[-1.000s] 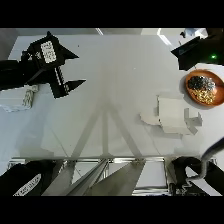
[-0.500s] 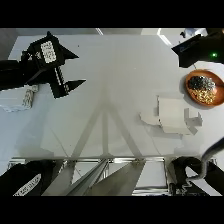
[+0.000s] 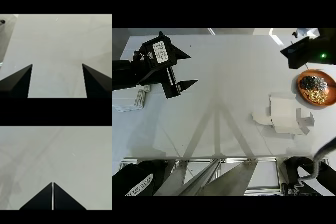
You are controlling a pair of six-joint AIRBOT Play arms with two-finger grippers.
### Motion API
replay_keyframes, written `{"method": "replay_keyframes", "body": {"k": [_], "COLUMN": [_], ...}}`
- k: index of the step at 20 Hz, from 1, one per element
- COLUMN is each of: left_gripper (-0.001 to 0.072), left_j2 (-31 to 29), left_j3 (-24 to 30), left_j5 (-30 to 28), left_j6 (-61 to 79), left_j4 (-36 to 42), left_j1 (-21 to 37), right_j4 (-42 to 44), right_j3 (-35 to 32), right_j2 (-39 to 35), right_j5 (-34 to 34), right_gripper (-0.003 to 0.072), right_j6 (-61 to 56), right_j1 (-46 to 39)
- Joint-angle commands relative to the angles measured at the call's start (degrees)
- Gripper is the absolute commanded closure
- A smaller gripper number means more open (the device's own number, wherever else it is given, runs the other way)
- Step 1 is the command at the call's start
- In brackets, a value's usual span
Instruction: Fold the box and place the chain.
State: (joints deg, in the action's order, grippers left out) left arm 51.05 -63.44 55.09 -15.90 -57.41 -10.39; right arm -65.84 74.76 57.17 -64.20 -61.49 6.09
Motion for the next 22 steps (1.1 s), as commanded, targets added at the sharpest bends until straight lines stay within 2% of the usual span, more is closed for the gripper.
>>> {"method": "replay_keyframes", "body": {"k": [1,2,5,6,9,12,18,22], "left_gripper": [0.0011,0.0011,0.0011,0.0011,0.0011,0.0011,0.0011,0.0011], "left_j2": [-0.04,-0.04,-0.04,-0.04,-0.04,-0.04,-0.04,-0.04], "left_j3": [-0.02,-0.02,-0.02,-0.02,-0.02,-0.02,-0.02,-0.02], "left_j5": [0.0,0.0,0.0,0.0,0.0,0.0,0.02,0.0], "left_j6": [0.02,0.02,0.02,0.02,0.02,0.02,0.02,0.02], "left_j4": [0.0,0.0,0.0,0.0,0.0,0.0,0.0,0.0], "left_j1": [0.04,0.04,0.04,0.04,0.04,0.04,0.04,0.04], "right_j4": [-5.42,-6.95,-15.21,-18.51,-25.55,-25.42,-24.24,-24.35], "right_j3": [-0.11,-0.15,-0.26,-0.26,-0.26,-0.26,-0.83,-4.26], "right_j2": [2.95,4.28,8.59,9.77,12.74,13.68,13.68,13.68], "right_j5": [-8.02,-9.49,-10.69,-10.78,-13.25,-17.38,-23.45,-26.75], "right_gripper": [0.0665,0.0599,0.0309,0.0287,0.0288,0.0288,0.0285,0.0277], "right_j6": [-0.2,-0.44,-6.88,-8.44,-9.27,-9.4,-10.01,-8.35], "right_j1": [0.02,0.02,-0.02,-0.04,-0.79,-6.73,-27.21,-30.38]}}
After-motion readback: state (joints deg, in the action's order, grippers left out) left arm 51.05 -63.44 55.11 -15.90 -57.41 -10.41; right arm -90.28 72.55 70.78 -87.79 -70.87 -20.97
